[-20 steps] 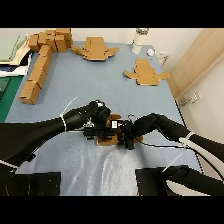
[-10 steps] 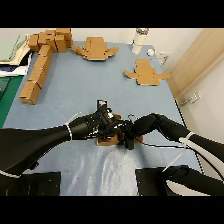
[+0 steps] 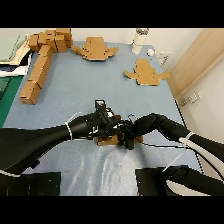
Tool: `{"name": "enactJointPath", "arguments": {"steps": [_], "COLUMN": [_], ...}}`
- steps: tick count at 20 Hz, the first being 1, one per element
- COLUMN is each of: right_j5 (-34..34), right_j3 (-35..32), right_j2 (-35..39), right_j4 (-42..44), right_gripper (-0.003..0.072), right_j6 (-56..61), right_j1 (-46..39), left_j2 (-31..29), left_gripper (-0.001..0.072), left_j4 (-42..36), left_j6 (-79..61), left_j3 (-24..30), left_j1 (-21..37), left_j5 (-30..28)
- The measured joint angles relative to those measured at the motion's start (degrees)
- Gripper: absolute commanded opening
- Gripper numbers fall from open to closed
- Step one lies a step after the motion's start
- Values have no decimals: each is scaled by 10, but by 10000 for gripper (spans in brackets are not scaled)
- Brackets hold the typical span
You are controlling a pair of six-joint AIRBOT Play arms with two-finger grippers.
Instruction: Fold the box.
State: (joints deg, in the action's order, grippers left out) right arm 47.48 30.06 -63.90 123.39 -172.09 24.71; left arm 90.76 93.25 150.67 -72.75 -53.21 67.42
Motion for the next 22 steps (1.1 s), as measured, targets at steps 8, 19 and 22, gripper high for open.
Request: {"name": "enactJointPath", "arguments": {"steps": [8, 19, 22], "right_j5": [0, 0, 0], "right_j3": [0, 0, 0], "right_j2": [0, 0, 0], "right_j4": [0, 0, 0], "right_gripper": [508, 507, 507], "right_j6": [0, 0, 2], "right_j1": [0, 0, 0], "left_j2": [3, 17, 17], "left_gripper": [592, 122, 13], "left_j4": [-50, -63, -56], "left_j6": [-106, -144, -142], "left_j3": [1, 1, 1], "left_j1": [26, 31, 33], "left_j5": [1, -8, -9]}}
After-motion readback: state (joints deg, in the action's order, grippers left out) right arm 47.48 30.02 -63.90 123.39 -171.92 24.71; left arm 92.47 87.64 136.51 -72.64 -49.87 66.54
